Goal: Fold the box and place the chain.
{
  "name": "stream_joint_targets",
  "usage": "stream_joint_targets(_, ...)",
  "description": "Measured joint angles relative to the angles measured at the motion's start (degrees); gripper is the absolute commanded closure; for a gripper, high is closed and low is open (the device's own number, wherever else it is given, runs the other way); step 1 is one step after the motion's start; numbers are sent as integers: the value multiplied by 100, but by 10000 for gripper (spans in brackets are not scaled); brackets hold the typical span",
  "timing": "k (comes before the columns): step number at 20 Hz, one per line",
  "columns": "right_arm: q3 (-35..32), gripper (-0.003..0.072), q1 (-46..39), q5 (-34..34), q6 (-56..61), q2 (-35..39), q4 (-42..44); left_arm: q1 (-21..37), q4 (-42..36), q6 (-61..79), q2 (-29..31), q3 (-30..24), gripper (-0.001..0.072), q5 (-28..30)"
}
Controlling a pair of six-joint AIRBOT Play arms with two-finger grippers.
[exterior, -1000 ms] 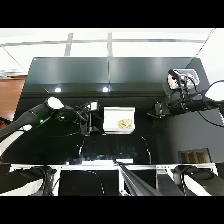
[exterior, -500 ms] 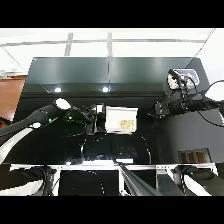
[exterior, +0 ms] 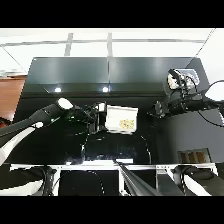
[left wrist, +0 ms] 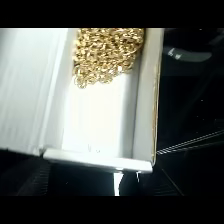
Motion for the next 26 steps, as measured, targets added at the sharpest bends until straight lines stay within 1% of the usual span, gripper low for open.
stream_joint_targets(3, 0, 249, 0, -28, 0, 0, -9, -101, -11, -2, -9, 4, 41, -33)
stream_joint_targets(5, 0, 248, 0, -116, -4, 0, -48, -129, 44, -2, -9, 4, 252, -35)
stream_joint_targets(6, 0, 235, 13, -186, -28, -4, -52, -140, 66, -4, -9, 7, 298, -33)
stream_joint_targets(7, 0, -5, 57, -293, -46, -13, -76, -142, 87, -4, -9, 9, 317, -33)
stream_joint_targets(8, 0, -34, 129, -428, -68, -33, -116, -146, 107, -2, -9, 11, 317, -35)
stream_joint_targets(12, 0, -34, 505, -1394, -295, -293, -181, -155, 157, -4, 0, 11, 316, -39)
stream_joint_targets(14, 0, -34, 634, -1770, -667, -566, 140, -155, 173, -4, 2, 11, 317, -50)
stream_joint_targets(15, 0, -34, 699, -1818, -986, -708, 326, -155, 175, -4, 2, 11, 317, -52)
stream_joint_targets(17, 0, -34, 848, -1803, -1853, -957, 573, -155, 179, -4, 2, 11, 317, -57)
stream_joint_targets(20, 2, -34, 1045, -1692, -3185, -1139, 664, -155, 197, -17, 2, 11, 316, -79)
stream_joint_targets(21, 7, -34, 1080, -1611, -3652, -1172, 699, -155, 199, -17, 2, 11, 316, -87)
stream_joint_targets(23, 7, -34, 1143, -1202, -4454, -1207, 713, -153, 199, -20, 2, 11, 306, -92)
stream_joint_targets(24, -11, -34, 1187, -1008, -4732, -1239, 629, -157, 195, -20, 2, 11, 306, -79)
stream_joint_targets(26, 2, -34, 1285, -990, -5139, -1252, 518, -162, 175, -22, 0, 11, 305, -31)
